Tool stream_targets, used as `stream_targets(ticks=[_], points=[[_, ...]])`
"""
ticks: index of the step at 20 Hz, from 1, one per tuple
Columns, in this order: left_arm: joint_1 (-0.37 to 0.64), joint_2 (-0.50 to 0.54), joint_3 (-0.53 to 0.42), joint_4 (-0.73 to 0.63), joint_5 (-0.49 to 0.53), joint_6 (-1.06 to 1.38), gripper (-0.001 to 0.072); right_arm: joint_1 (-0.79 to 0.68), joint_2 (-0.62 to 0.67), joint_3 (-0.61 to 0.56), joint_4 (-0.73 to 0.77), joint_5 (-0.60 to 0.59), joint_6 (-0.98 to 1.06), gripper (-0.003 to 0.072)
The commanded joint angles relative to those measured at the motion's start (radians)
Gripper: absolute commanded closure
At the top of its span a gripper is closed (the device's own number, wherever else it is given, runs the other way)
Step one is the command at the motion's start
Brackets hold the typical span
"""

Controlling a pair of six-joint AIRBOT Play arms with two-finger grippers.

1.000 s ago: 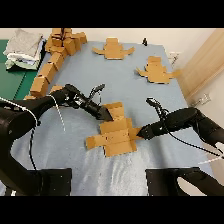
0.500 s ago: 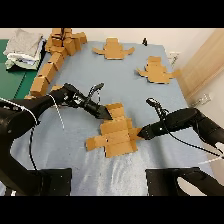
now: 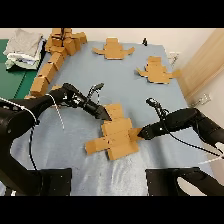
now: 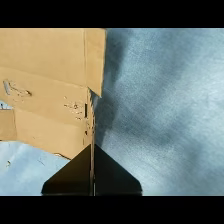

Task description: Fold the box.

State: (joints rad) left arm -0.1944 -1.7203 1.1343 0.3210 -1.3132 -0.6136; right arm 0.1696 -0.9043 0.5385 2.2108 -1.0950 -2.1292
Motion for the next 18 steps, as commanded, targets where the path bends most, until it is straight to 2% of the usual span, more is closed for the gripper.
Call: stream_targets(ticks=[1,2,4,6,9,11,15,18], points=[[0.0,0.0,0.001,-0.002,-0.008,-0.003,0.0695,0.001,0.0,0.0,0.0,0.023,0.002,0.0508],[-0.001,0.0,0.001,-0.015,-0.008,-0.01,0.0696,0.001,0.0,0.0,-0.001,0.04,0.013,0.0439],[-0.006,0.0,0.006,-0.04,0.005,0.0,0.0696,0.0,0.0,0.0,-0.032,0.082,0.08,0.0439],[-0.013,0.001,0.025,-0.036,0.038,0.049,0.0699,-0.004,0.0,0.002,-0.129,0.123,0.207,0.0439],[-0.069,0.055,0.03,0.019,0.174,0.157,0.07,-0.028,0.001,0.043,-0.29,0.116,0.389,0.0439],[-0.115,0.102,0.019,0.077,0.241,0.189,0.07,-0.043,0.002,0.096,-0.346,0.111,0.489,0.0439],[-0.174,0.183,-0.063,0.076,0.286,0.313,0.0702,-0.058,0.0,0.201,-0.383,0.133,0.586,0.044],[-0.211,0.293,-0.202,0.04,0.452,0.461,0.0703,-0.058,-0.006,0.208,-0.38,0.143,0.623,0.0467]])
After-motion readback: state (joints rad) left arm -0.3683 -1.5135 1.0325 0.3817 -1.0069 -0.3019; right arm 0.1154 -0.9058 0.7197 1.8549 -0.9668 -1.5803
